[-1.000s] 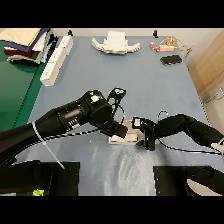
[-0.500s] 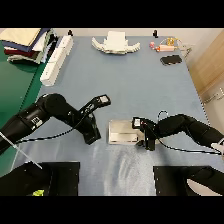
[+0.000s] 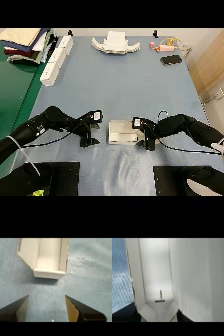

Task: Fold the box.

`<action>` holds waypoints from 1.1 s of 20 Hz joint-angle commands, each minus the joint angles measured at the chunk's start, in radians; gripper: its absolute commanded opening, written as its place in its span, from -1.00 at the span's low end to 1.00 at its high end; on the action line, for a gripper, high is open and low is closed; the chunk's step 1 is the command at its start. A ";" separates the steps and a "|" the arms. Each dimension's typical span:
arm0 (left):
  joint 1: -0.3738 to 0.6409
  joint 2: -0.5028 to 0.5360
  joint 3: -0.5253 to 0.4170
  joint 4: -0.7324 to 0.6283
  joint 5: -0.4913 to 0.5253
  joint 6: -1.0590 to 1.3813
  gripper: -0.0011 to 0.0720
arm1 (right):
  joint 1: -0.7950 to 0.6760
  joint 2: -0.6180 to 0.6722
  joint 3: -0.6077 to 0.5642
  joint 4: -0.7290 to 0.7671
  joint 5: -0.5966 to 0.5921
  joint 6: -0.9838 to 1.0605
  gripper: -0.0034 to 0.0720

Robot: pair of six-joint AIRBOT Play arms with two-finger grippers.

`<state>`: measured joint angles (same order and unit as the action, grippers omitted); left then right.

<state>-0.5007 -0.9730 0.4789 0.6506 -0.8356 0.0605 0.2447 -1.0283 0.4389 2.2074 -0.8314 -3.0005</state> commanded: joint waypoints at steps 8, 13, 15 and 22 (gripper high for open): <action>-0.136 -0.189 0.035 -0.135 0.170 0.161 0.95 | 0.000 -0.001 0.000 -0.004 0.000 0.000 0.43; -0.136 -0.199 0.055 -0.135 0.146 0.191 0.94 | 0.000 -0.001 0.000 -0.004 0.000 0.000 0.43; -0.136 -0.200 0.054 -0.131 0.146 0.194 0.95 | 0.000 -0.001 0.000 -0.004 0.000 0.000 0.43; -0.135 -0.199 0.054 -0.052 0.092 0.201 0.94 | 0.000 -0.001 0.000 -0.004 0.000 0.000 0.43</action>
